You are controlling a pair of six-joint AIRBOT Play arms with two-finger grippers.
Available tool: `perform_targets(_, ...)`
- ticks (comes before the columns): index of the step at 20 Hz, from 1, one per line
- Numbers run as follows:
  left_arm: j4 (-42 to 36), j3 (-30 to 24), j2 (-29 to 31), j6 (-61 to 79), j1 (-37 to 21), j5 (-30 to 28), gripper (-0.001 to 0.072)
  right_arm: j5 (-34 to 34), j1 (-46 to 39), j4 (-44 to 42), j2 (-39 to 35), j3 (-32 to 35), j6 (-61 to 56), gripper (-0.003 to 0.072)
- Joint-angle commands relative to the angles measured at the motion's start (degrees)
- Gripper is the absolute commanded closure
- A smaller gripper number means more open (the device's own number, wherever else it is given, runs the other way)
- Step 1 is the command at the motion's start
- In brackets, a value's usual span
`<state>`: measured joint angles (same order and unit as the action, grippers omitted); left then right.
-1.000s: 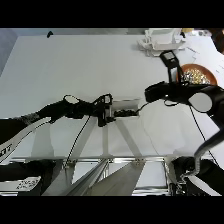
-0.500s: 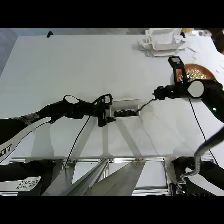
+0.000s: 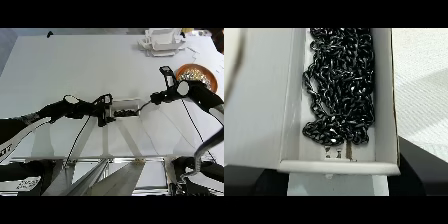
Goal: Fold the box and place the chain.
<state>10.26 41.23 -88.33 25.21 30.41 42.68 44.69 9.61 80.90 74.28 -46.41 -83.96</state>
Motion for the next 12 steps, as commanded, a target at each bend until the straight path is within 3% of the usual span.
perform_targets(1,0.02,0.02,0.04,0.02,0.04,-0.02,0.0457,-1.92,-0.02,0.35,1.09,-0.02,0.04,0.0348)
perform_targets(11,0.02,0.02,0.04,0.02,0.02,0.00,0.0457,-5.31,-0.02,0.35,5.14,0.00,0.09,0.0355)
perform_targets(12,0.02,0.02,0.04,0.02,0.04,-0.02,0.0457,-5.55,-0.02,0.35,5.14,0.00,0.48,0.0448)
